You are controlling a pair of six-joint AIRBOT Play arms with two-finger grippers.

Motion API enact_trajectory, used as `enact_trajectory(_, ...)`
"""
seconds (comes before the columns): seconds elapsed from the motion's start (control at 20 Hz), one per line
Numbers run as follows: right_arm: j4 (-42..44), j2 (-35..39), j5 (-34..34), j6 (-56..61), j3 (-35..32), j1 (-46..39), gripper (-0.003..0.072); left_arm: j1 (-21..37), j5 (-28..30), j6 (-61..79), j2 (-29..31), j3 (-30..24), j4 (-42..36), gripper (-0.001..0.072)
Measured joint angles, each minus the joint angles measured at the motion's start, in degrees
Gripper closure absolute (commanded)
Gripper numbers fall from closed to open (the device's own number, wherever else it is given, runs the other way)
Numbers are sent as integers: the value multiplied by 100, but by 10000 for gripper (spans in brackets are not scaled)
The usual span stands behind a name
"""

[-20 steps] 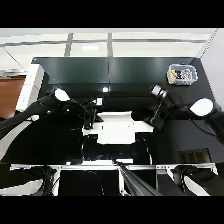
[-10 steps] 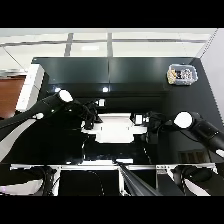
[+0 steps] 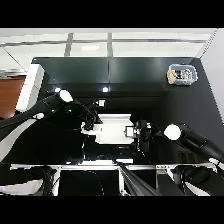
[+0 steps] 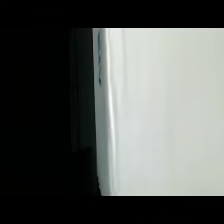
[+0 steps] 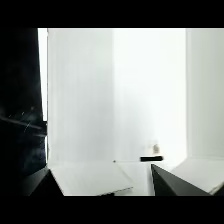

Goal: Fold the box and place the chain.

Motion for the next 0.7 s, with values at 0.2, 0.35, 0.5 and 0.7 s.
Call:
enact_trajectory(0.2,153,0,179,-2,223,-120,-15,0,-11,-2,0,0,0,687)
enact_trajectory(0.35,199,0,330,-35,431,-400,-15,0,-13,-20,0,0,-22,687)
enact_trajectory(0.5,245,-2,402,-131,586,-649,-16,0,-33,-20,-2,0,-111,687)
enact_trajectory(0.7,341,-24,404,-330,662,-846,-16,0,-33,-15,-2,0,-240,687)
